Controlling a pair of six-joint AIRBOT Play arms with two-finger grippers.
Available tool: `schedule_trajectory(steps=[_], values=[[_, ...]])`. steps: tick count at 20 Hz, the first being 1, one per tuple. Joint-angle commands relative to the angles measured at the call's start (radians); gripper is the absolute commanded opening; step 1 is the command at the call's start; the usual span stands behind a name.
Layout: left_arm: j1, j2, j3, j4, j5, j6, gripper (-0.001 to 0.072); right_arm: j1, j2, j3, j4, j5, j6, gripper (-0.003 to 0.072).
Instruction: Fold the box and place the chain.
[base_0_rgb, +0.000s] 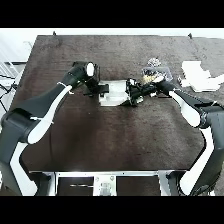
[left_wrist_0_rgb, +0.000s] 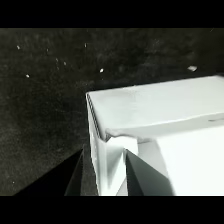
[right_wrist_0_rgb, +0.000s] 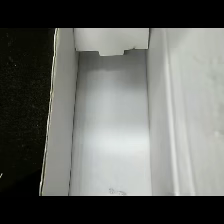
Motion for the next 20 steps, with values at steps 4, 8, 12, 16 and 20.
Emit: schedule_trajectory(steps=[4, 8, 12, 16, 20], values=[[-0.008, -0.103, 0.143, 0.026, -0.181, -0.042, 0.0322, 0.001, 0.000, 0.000, 0.000, 0.000, 0.000, 0.0578], [-0.008, -0.139, 0.201, 0.049, -0.216, -0.051, 0.0322, 0.001, 0.000, 0.000, 0.000, 0.000, 0.000, 0.0578], [-0.008, -0.146, 0.205, 0.091, -0.221, -0.051, 0.0323, 0.001, 0.000, 0.000, 0.000, 0.000, 0.000, 0.0578], [-0.010, -0.159, 0.207, 0.095, -0.213, -0.051, 0.0363, 0.001, 0.000, 0.000, 0.000, 0.000, 0.000, 0.0578], [-0.020, -0.159, 0.209, 0.097, -0.188, -0.050, 0.0362, 0.001, 0.000, 0.000, 0.000, 0.000, 0.000, 0.0577]])
